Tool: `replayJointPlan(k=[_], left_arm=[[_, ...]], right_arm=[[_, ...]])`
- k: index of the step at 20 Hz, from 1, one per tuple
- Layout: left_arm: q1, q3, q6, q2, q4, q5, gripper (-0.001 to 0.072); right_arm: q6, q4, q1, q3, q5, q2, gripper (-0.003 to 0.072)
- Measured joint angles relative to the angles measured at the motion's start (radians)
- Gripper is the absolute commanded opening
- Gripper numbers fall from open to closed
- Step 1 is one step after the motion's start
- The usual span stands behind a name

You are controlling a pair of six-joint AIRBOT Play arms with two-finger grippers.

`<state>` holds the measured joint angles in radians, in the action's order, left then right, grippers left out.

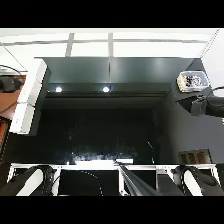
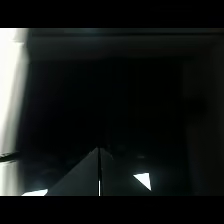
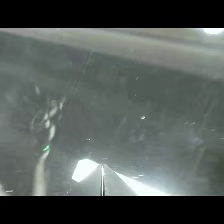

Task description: Fold the box and place the chain.

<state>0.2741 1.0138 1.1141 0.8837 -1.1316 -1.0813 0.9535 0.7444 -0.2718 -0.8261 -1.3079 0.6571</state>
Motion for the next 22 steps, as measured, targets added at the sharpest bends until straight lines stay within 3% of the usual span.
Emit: replayJointPlan(k=[4, 8, 13, 22], left_arm=[[-0.238, -0.267, 0.045, -0.239, 0.009, 0.186, 0.0025], [-0.343, -0.467, 0.071, -0.396, -0.009, 0.302, 0.0026], [-0.371, -0.53, 0.083, -0.452, -0.019, 0.332, 0.0026], [-0.378, -0.545, 0.086, -0.465, -0.019, 0.339, 0.0026]], right_arm=[[0.0, 0.101, 0.042, 0.142, 0.232, -0.079, 0.0004], [0.0, 0.166, 0.055, 0.28, 0.438, -0.101, 0.0003], [0.0, 0.191, 0.059, 0.327, 0.488, -0.108, 0.0003], [0.0, 0.198, 0.059, 0.337, 0.501, -0.109, 0.0003]])
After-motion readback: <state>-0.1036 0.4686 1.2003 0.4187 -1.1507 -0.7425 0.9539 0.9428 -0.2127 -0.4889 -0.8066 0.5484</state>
